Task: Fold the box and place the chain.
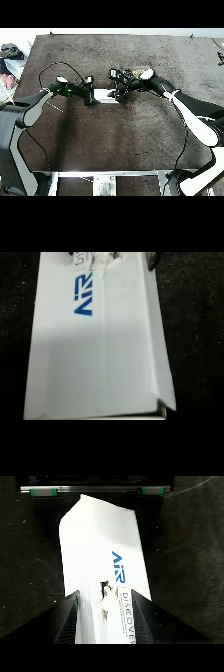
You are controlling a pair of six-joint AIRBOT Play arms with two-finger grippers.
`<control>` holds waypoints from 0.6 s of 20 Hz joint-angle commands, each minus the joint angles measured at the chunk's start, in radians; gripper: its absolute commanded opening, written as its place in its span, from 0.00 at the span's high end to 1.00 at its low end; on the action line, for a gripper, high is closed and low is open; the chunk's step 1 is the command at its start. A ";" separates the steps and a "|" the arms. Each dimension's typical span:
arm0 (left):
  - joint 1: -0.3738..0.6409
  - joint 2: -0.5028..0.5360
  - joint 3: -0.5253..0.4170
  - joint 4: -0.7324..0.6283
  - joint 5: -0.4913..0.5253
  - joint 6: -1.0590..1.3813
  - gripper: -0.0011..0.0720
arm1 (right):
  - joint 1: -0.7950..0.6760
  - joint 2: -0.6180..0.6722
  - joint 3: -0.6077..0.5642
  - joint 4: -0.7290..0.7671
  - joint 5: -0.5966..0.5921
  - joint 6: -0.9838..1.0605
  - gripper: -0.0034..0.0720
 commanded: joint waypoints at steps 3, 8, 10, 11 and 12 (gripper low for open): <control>0.000 0.000 0.000 0.002 -0.003 0.002 0.51 | -0.001 0.031 0.006 0.013 -0.007 -0.010 0.64; 0.000 0.000 0.000 0.002 -0.004 0.002 0.51 | -0.001 0.019 0.006 -0.018 -0.005 -0.010 0.75; 0.000 0.000 0.000 0.002 -0.004 0.002 0.51 | -0.001 -0.002 0.006 -0.023 -0.010 -0.010 0.75; 0.000 0.000 0.000 0.002 -0.004 0.002 0.51 | -0.001 -0.011 0.005 -0.025 -0.010 -0.009 0.75; 0.000 0.000 0.000 0.002 -0.004 0.002 0.51 | -0.001 -0.013 0.003 -0.025 -0.009 -0.009 0.75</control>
